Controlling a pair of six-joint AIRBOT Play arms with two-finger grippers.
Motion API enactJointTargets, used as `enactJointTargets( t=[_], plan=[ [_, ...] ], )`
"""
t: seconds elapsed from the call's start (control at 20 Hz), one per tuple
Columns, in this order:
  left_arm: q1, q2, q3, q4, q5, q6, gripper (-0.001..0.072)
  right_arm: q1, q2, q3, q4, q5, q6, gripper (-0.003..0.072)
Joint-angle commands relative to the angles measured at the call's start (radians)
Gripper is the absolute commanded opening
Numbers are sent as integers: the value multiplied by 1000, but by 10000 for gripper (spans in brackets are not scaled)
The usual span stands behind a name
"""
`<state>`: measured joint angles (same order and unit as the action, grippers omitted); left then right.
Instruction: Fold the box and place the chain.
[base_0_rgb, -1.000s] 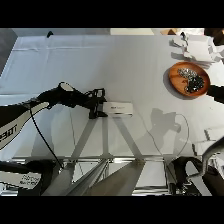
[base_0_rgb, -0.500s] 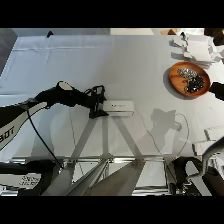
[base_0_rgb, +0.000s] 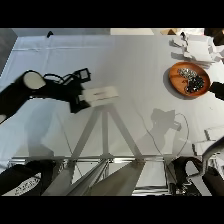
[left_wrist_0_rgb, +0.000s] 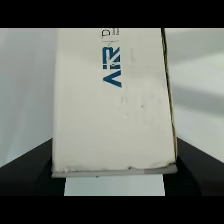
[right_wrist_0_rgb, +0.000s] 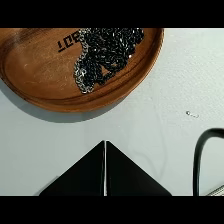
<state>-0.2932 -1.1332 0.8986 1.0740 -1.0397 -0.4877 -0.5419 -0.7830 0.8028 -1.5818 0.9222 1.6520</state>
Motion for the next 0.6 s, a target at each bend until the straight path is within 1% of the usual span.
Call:
enactJointTargets(
  t=[0.0, 0.05, 0.1, 0.15, 0.25, 0.35, 0.4, 0.45, 0.5, 0.55],
  plan=[
    [21, 171, 1, 574, -31, -569, 9, 0, -1, 1, 0, 0, 0, 11],
    [37, 203, 1, 676, -22, -658, 8, 0, -1, 1, 0, 0, 0, 11],
    [64, 227, 1, 712, 13, -715, 8, -1, -1, 1, 0, 0, 0, 11],
    [110, 244, 1, 703, 81, -763, 6, -1, -1, 1, 0, 0, 0, 11],
    [217, 257, 0, 606, 232, -834, 5, -1, -1, 1, 0, 0, 0, 11],
    [328, 255, -13, 437, 370, -864, 5, -1, -1, 1, 0, 0, 0, 11],
    [376, 255, -39, 346, 440, -867, 6, -1, -1, 1, 0, 0, 0, 11],
    [414, 255, -83, 270, 519, -867, 1, -1, -1, 1, 0, 0, 0, 11],
    [438, 255, -148, 219, 595, -867, 1, -1, -1, 1, 0, 0, 0, 11],
    [451, 255, -213, 214, 648, -867, 1, 0, -1, 1, 0, 0, 0, 11]
  ],
)
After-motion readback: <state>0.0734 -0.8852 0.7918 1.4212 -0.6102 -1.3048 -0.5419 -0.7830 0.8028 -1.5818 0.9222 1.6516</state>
